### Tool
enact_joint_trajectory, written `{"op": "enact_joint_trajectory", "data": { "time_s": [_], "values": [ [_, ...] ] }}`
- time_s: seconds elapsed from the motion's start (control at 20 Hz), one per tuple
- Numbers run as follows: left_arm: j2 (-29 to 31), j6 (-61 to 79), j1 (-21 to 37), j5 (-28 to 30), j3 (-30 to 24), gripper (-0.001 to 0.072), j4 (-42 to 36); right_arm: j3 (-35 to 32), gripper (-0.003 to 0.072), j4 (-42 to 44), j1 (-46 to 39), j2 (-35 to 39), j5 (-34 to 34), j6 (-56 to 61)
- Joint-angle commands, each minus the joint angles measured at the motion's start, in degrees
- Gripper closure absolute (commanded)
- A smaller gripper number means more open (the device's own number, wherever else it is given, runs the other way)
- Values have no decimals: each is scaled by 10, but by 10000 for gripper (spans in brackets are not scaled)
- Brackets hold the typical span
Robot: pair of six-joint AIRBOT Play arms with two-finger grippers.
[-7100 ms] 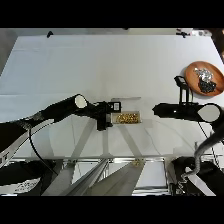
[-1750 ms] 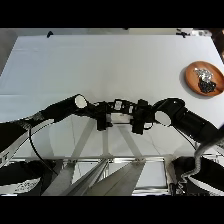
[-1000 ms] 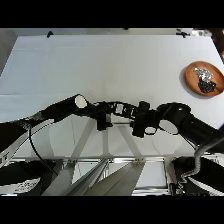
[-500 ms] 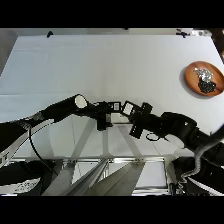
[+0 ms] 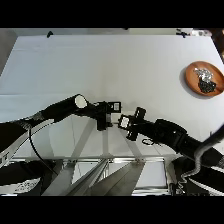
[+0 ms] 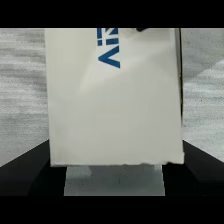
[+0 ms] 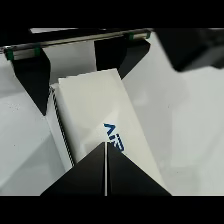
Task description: Fold the box and place the chain.
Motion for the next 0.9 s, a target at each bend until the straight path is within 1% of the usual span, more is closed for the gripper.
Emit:
{"op": "enact_joint_trajectory", "data": {
  "time_s": [0.0,0.15,0.3,0.4,0.55,0.65,0.85],
  "values": [
    [0,0,0,0,0,274,0,-2,674,-6,1,-12,-9,-39],
    [0,0,0,0,0,274,0,-15,674,-7,19,-22,17,-57],
    [0,0,0,0,0,274,0,-54,674,-20,62,-22,3,-155],
    [0,0,0,0,0,274,0,-59,673,-20,68,-22,-1,-156],
    [0,0,0,0,0,274,0,-59,673,-20,51,-18,-44,-155],
    [0,0,0,0,0,274,0,-59,673,-19,31,-2,-73,-155],
    [0,0,0,0,0,274,0,-59,673,-15,-27,79,-86,-151]
  ]
}}
